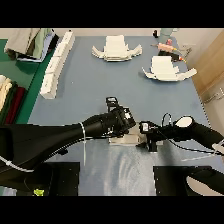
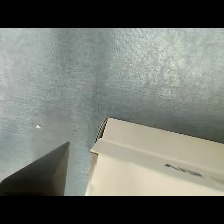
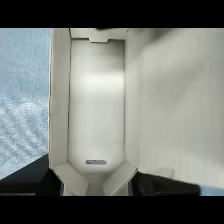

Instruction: Fold the box.

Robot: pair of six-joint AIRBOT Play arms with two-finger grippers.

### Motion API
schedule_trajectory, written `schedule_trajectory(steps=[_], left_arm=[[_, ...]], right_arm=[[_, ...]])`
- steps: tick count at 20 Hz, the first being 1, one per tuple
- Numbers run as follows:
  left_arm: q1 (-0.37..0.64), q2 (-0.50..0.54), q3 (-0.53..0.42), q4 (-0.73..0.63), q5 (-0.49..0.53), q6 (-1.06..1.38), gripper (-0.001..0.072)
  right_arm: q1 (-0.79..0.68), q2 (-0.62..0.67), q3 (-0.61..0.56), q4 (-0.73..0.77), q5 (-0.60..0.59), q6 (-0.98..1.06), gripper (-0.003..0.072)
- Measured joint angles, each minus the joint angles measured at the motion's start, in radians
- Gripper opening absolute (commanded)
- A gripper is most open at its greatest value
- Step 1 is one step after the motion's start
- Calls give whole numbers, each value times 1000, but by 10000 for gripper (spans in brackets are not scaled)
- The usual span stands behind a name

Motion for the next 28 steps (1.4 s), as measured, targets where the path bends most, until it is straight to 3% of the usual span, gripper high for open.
schedule_trajectory(steps=[8, 17, 19, 23, 24, 28], left_arm=[[53, 18, -36, -179, 46, 142, 277], [71, 21, -93, -240, 139, 178, 274], [72, 21, -101, -244, 160, 177, 176], [74, 22, -106, -234, 183, 164, 163], [74, 22, -107, -228, 187, 159, 18], [72, 22, -108, -196, 186, 138, 13]], right_arm=[[2, 0, 0, 0, 2, 0, 510], [2, 0, 0, 0, 0, 0, 510], [2, 0, 0, 0, 0, 0, 510], [0, 0, 0, 0, -2, 1, 510], [0, 0, 0, 0, -2, 1, 510], [0, 0, 0, 0, -6, 1, 510]])
